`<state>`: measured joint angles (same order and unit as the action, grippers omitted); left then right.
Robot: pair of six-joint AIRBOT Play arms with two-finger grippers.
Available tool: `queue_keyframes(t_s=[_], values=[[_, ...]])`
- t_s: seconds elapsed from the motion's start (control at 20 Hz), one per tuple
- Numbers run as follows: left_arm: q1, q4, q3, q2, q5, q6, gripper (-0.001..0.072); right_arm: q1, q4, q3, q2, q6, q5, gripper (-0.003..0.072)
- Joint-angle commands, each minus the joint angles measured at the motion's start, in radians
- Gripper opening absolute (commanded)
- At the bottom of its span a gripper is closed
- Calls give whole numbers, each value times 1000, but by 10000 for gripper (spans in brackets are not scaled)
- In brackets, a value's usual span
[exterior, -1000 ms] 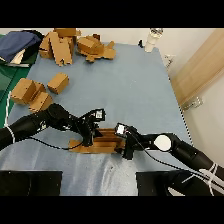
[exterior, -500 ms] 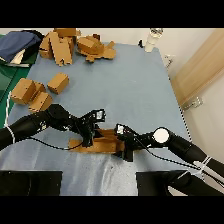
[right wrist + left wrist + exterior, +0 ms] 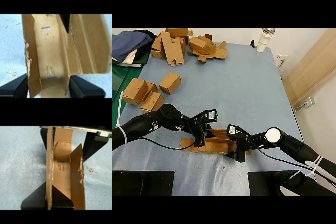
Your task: Fold the box.
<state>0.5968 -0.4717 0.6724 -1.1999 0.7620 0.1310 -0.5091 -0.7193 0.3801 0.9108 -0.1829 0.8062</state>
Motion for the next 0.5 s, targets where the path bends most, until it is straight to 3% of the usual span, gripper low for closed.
queue_keyframes(t_s=[0.0,0.45], values=[[0,1,0,1,0,0,14,0,0,1,0,0,2,708],[0,2,0,1,0,-1,14,0,-19,1,11,0,-26,708]])
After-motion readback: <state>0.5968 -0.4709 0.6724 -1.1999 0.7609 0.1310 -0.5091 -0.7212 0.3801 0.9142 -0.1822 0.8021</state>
